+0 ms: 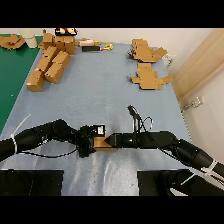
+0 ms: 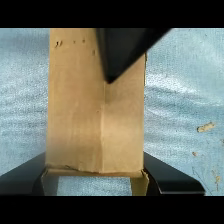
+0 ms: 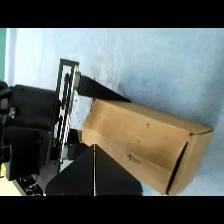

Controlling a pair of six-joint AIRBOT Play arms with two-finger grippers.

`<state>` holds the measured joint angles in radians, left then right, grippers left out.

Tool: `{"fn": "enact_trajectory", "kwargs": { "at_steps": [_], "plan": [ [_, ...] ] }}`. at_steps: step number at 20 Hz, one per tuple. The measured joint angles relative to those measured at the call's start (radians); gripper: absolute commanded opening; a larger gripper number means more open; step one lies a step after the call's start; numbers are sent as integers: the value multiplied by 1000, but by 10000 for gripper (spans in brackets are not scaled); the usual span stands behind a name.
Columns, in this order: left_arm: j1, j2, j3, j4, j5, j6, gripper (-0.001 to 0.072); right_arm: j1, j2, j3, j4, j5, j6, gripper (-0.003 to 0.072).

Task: Fold the box.

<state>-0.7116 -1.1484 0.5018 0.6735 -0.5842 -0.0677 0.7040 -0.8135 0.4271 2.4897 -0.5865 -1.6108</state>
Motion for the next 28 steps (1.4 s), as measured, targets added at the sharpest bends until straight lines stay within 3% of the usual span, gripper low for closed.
{"fn": "enact_trajectory", "kwargs": {
  "at_steps": [4,11,16,28],
  "plan": [
    [0,0,0,0,0,0,438,23,80,-98,-11,-17,12,-3],
    [0,0,0,0,0,0,438,38,279,-261,13,127,-44,-3],
    [0,0,0,0,0,0,438,40,286,-270,29,203,-39,-3],
    [0,0,0,0,0,0,438,44,216,-270,31,207,-31,-3]
  ]
}}
